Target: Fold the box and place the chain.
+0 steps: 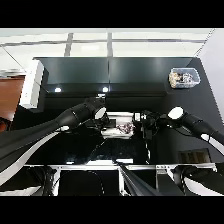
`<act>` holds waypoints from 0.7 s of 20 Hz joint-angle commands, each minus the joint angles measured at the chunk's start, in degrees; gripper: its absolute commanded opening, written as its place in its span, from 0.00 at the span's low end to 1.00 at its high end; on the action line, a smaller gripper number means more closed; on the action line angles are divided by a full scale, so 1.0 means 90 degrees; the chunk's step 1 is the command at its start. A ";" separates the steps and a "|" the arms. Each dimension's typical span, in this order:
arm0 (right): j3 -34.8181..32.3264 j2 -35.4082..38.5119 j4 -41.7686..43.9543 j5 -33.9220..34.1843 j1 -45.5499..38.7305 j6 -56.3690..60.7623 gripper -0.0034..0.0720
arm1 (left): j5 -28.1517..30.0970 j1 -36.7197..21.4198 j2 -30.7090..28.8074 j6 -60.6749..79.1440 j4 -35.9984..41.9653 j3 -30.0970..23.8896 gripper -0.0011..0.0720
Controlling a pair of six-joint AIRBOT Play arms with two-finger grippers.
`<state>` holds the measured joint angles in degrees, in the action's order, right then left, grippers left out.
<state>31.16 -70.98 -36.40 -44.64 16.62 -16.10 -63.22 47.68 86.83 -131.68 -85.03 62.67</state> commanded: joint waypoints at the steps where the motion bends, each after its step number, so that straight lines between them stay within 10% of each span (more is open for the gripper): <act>1: 0.0002 0.0017 0.0019 -0.0039 0.0005 0.0362 0.07 | 0.0017 -0.0002 0.0000 0.0007 0.0007 0.0005 0.06; 14: 0.0257 0.2191 -0.0962 -0.0935 -0.0476 0.4884 0.06 | 0.0017 -0.0002 0.0000 0.0007 0.0007 0.0005 0.06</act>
<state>32.03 -57.19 -44.16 -48.49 13.63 18.98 -63.05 47.70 86.83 -131.59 -84.99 62.67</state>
